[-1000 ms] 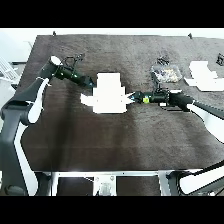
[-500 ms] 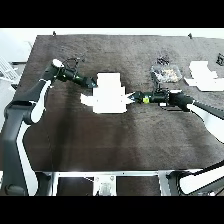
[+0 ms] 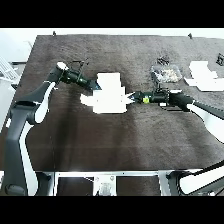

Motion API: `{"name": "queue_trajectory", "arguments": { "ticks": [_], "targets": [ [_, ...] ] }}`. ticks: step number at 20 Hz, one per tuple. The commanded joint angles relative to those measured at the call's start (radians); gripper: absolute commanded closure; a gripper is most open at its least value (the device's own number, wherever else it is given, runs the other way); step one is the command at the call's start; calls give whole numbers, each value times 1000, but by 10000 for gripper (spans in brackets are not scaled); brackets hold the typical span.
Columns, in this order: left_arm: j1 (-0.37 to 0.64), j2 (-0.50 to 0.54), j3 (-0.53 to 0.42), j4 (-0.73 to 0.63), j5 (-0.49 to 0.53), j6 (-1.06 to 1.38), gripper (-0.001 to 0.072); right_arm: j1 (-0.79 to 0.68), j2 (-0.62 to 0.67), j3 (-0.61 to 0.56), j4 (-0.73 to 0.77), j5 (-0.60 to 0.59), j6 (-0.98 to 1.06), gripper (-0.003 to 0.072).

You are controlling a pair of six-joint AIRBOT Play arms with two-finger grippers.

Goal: Fold the box and place the chain.

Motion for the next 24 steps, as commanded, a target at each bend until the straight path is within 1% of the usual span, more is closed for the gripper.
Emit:
{"name": "queue_trajectory", "arguments": {
  "ticks": [1, 2, 3, 4, 5, 6, 7, 16, 17, 19, 20, 21, 22, 23, 24],
  "targets": [
    [-3, -2, 0, -3, 9, 17, 275, 0, 0, 1, 0, 0, -2, 669],
    [-3, -2, 0, -3, 9, 23, 303, 0, 0, 1, 0, 0, -2, 669],
    [-3, -2, 0, -3, 9, 24, 304, 1, 0, 1, 0, 0, -2, 668],
    [-3, -2, 0, -3, 8, 24, 329, 1, 0, 1, 0, 0, -2, 668],
    [-3, -2, 0, -3, 8, 26, 374, 1, 0, 1, 0, 0, -2, 669],
    [-3, -2, 0, -3, 8, 29, 374, 1, 0, 1, 0, 0, -2, 669],
    [-3, -2, 0, -3, 8, 33, 427, 1, 0, 1, -1, 0, -2, 668],
    [-3, -11, 0, -62, -8, 68, 433, 1, 0, 1, -3, 0, -2, 669],
    [-3, -11, 0, -62, -10, 72, 496, 1, 0, 1, -3, 0, -2, 669],
    [-3, -11, 0, -63, -11, 81, 549, 1, 0, 1, -3, 0, -2, 668],
    [-3, -11, 0, -62, -17, 91, 593, 1, 0, 1, -4, 1, -2, 668],
    [-3, -11, 0, -62, -26, 106, 594, 1, 0, 1, -4, 1, -2, 668],
    [-3, -11, 0, -63, -35, 121, 645, 0, 0, 1, -4, 5, -10, 660],
    [-3, -11, 0, -63, -49, 148, 657, -1, 0, 1, -3, 6, -17, 526],
    [-3, -11, 0, -68, -60, 173, 659, -7, 0, 1, -3, 16, -18, 442]
  ]
}}
